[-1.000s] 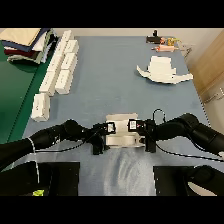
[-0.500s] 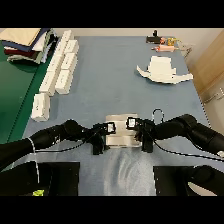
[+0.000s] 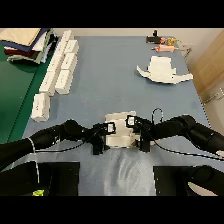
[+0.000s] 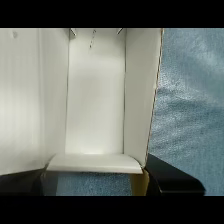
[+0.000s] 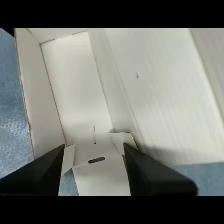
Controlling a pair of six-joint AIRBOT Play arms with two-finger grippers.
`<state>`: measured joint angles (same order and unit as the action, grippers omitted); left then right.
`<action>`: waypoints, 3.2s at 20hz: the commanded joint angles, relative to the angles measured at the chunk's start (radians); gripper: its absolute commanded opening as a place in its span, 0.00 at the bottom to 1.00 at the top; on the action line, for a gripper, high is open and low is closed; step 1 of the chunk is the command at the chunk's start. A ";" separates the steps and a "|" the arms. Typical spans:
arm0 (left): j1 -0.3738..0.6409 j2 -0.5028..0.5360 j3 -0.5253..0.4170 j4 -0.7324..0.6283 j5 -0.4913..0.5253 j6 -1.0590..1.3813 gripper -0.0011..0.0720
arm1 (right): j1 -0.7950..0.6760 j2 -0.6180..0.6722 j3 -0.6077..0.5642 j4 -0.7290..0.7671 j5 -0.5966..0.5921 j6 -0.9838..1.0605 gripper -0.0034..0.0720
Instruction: Fold the box.
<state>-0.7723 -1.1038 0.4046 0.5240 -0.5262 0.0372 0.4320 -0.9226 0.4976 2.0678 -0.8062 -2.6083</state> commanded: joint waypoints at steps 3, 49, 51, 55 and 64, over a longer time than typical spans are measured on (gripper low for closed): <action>-0.001 0.000 0.000 -0.001 0.000 0.000 0.63 | 0.000 0.000 0.000 0.005 0.013 0.004 0.85; -0.001 0.000 -0.001 -0.001 0.000 0.000 0.63 | -0.237 -0.061 0.201 -0.048 -0.441 1.012 0.61; -0.001 0.000 -0.001 -0.001 0.000 0.000 0.63 | -0.237 -0.061 0.201 -0.026 -0.444 0.999 0.61; -0.001 0.000 -0.001 -0.001 0.000 0.000 0.63 | -0.190 -0.079 0.201 -0.021 -0.425 0.969 0.61; -0.001 0.000 -0.001 -0.001 0.000 0.000 0.63 | 0.140 -0.205 0.258 -0.373 -0.254 1.396 0.58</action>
<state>-0.7723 -1.1038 0.4046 0.5228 -0.5262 0.0368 0.4744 -1.0943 0.7292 1.8812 -1.0878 -1.4239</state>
